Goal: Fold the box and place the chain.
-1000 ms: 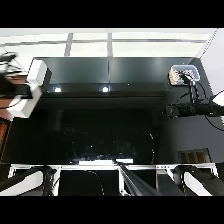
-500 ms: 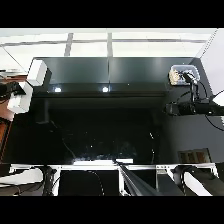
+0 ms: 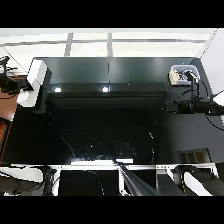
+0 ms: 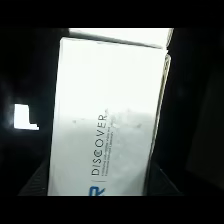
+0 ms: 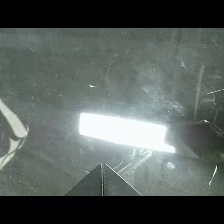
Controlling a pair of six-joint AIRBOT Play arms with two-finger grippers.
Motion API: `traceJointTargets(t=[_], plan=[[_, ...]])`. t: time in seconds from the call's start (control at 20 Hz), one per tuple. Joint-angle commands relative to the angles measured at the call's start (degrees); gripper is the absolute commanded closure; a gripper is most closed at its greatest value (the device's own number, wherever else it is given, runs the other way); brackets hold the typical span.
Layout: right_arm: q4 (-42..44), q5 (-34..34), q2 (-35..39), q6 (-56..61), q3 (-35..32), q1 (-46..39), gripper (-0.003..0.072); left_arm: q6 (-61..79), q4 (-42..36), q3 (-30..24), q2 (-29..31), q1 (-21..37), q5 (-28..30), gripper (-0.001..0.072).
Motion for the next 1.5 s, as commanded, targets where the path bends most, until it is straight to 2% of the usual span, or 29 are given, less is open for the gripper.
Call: traceJointTargets(t=[0.0,0.2,0.25,0.3,0.35,0.4,0.45,0.55,0.65,0.7,0.85,0.95,1.05,1.15,1.45], plan=[[0.46,-0.37,0.02,0.17,-0.02,-0.02,0.0671,-0.07,0.39,4.39,-1.11,-1.03,0.81,-0.0005],[0.44,-0.5,0.02,0.15,-0.02,-0.02,0.0671,-5.18,-0.79,20.31,-1.05,-2.54,-9.44,0.0005],[0.44,-0.5,0.02,0.15,-0.02,-0.02,0.0671,-9.88,-1.68,24.92,-1.05,-2.86,-12.76,0.0139],[0.44,-0.52,0.02,0.15,-0.02,0.0,0.0671,-13.92,-2.49,29.03,-1.05,-3.19,-16.79,0.0435],[0.31,-0.76,0.02,0.13,-0.02,0.2,0.0671,-14.45,-4.76,32.87,-1.05,-3.52,-21.35,0.0678],[0.22,-1.38,0.02,0.11,-0.04,0.68,0.0671,-14.08,-7.91,34.91,-0.61,-3.98,-24.41,0.0686],[0.24,-2.62,0.02,0.09,-0.2,1.53,0.0671,-12.31,-11.56,34.53,0.94,-4.81,-25.7,0.0688],[0.22,-6.73,0.02,-0.15,-1.16,4.11,0.0671,-10.25,-14.27,28.35,6.32,-8.5,-23.91,0.0689],[-0.44,-11.61,0.0,-0.68,-2.71,6.8,0.0671,-8.17,-12.9,16.41,14.08,-14.82,-17.57,0.0689],[-2.43,-13.46,0.0,-0.72,-3.23,7.91,0.0671,-8.17,-11.58,8.33,18.84,-18.21,-12.35,0.0689],[-5.4,-13.16,0.0,-0.72,-3.32,8.41,0.0671,-8.48,-7.65,-20.59,34.56,-26.97,4.92,0.0688],[-5.33,-13.18,0.0,-0.72,-3.32,8.41,0.0671,-8.66,-7.65,-36.0,42.8,-28.96,8.9,0.0687],[-5.33,-13.2,0.0,-0.72,-3.32,8.41,0.0671,-9.42,-7.5,-45.88,48.5,-27.91,10.58,0.0687],[-5.33,-13.2,0.0,-0.72,-3.32,8.41,0.0671,-9.42,-7.45,-49.44,51.43,-25.55,10.49,0.0686],[-5.33,-13.2,0.0,-0.72,-3.32,8.41,0.0671,-9.38,-7.78,-49.53,51.98,-23.15,9.79,0.0685]])
